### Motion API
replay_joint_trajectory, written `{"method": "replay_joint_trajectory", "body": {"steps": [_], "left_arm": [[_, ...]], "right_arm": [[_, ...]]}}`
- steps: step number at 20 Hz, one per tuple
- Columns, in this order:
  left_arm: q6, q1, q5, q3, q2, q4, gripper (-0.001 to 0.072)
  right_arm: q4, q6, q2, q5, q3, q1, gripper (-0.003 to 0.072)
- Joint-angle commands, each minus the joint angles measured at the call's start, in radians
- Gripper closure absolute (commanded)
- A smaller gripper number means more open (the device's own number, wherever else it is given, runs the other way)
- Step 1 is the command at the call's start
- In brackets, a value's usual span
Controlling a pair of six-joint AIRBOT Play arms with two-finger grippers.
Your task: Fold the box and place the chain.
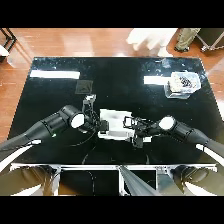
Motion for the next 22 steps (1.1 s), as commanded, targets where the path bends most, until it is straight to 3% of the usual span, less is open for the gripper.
{"method": "replay_joint_trajectory", "body": {"steps": [1, 4, 5, 13, 22], "left_arm": [[-0.060, -0.029, -0.024, 0.024, -0.022, 0.052, 0.0222], [-0.059, -0.045, -0.049, 0.071, -0.074, 0.053, 0.0382], [-0.059, -0.051, -0.051, 0.084, -0.089, 0.054, 0.0402], [-0.059, -0.053, -0.133, 0.152, -0.159, 0.052, 0.0402], [-0.060, -0.053, -0.146, 0.153, -0.175, 0.049, 0.0402]], "right_arm": [[-0.001, 0.003, 0.001, -0.007, 0.000, 0.001, 0.0356], [-0.001, 0.003, 0.001, -0.007, 0.000, 0.001, 0.0356], [-0.001, 0.003, 0.001, -0.006, 0.000, 0.001, 0.0356], [-0.001, 0.003, 0.001, -0.007, 0.000, 0.001, 0.0356], [-0.001, 0.002, 0.001, -0.007, 0.000, 0.001, 0.0356]]}}
